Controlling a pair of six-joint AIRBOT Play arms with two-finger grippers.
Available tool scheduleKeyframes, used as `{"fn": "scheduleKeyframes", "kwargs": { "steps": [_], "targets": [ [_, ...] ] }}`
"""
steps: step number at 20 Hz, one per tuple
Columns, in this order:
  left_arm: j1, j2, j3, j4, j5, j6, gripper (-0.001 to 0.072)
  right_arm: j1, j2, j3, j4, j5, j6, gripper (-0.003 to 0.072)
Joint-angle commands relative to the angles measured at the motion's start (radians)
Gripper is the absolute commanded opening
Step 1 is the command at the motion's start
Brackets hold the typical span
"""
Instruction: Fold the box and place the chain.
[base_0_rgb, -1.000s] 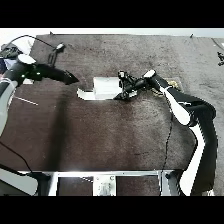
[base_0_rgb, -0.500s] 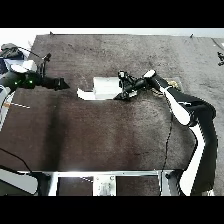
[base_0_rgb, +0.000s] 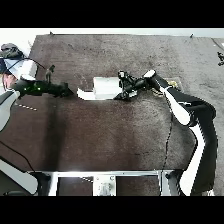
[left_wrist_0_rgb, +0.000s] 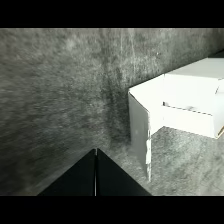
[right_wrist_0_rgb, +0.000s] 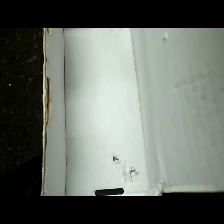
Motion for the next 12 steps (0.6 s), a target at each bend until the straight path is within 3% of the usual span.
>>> {"fn": "scheduleKeyframes", "kwargs": {
  "steps": [1, 6, 12],
  "targets": [
    [-0.047, -0.027, -0.001, -0.026, 0.002, 0.023, 0.0010, 0.000, 0.000, 0.000, 0.000, 0.000, 0.000, 0.0358],
    [-0.129, -0.028, -0.001, -0.041, 0.066, -0.014, 0.0011, 0.000, 0.000, 0.000, 0.000, 0.000, 0.000, 0.0358],
    [-0.171, -0.027, 0.002, -0.112, 0.071, 0.032, 0.0011, 0.000, 0.000, 0.000, 0.000, 0.000, 0.000, 0.0358]
  ]
}}
